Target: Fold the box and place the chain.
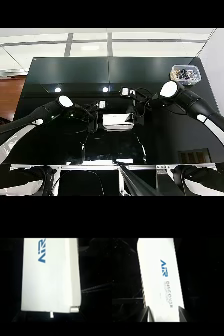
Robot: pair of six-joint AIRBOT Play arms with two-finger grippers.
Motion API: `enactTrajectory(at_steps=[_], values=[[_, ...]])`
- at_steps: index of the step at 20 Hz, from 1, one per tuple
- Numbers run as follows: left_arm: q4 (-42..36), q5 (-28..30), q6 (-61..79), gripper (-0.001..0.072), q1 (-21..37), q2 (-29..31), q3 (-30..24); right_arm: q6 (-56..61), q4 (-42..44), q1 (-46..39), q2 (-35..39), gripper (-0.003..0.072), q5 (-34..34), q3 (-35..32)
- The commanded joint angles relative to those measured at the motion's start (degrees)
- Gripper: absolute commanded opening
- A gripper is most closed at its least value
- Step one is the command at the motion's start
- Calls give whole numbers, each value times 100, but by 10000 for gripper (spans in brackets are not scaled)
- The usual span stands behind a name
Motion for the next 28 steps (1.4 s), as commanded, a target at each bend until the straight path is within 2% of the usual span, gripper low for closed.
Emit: enactTrajectory(at_steps=[1, 28], values=[[0, -2, 0, 404, -2, -4, 4, -2, -2, 0, -4, 237, 70, -2], [0, -2, 0, 404, -2, -4, 4, 7, -7, 0, -4, 235, 428, -2]])
